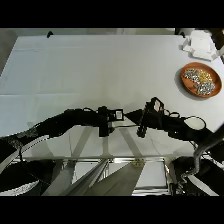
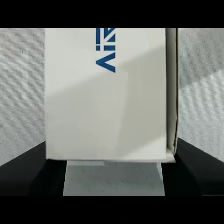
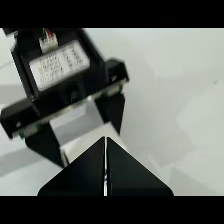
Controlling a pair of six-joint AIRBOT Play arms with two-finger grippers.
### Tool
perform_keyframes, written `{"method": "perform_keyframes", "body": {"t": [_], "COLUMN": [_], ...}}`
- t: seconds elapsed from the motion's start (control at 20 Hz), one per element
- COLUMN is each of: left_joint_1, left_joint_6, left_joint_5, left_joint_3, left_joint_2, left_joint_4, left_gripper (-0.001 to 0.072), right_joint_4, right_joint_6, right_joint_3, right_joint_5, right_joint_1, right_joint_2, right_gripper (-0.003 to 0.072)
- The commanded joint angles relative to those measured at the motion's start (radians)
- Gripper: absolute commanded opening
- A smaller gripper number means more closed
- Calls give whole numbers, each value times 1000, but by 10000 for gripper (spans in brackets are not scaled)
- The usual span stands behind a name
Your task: Fold the box and place the chain.
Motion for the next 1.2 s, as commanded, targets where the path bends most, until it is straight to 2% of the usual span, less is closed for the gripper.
{"method": "perform_keyframes", "body": {"t": [0.0, 0.1, 0.2, 0.35, 0.55, 0.6, 0.7, 0.9, 1.15], "left_joint_1": [0, 0, 0, 0, 0, 0, 0, 0, 0], "left_joint_6": [2, 2, 2, 2, 1, 2, 1, 1, 1], "left_joint_5": [2, 2, 2, 2, 2, 2, 3, -35, 0], "left_joint_3": [0, 0, 0, 0, 0, 0, 0, 0, 0], "left_joint_2": [0, 1, 1, 0, 1, 0, 1, 0, 2], "left_joint_4": [0, 0, 1, 1, 1, 0, 0, -2, 14], "left_gripper": [135, 135, 135, 136, 136, 136, 135, 134, 131], "right_joint_4": [-459, -834, -1071, -1152, -1226, -1268, -1328, -1327, -1318], "right_joint_6": [497, 851, 1066, 1204, 1338, 1365, 1417, 1432, 1444], "right_joint_3": [114, 231, 358, 506, 512, 502, 468, 373, 330], "right_joint_5": [-46, 76, 288, 600, 955, 988, 952, 845, 803], "right_joint_1": [-9, -60, -138, -296, -475, -501, -541, -559, -559], "right_joint_2": [100, 105, 95, 58, -51, -85, -136, -188, -198], "right_gripper": [18, 18, 18, 18, 21, 23, 23, 24, 24]}}
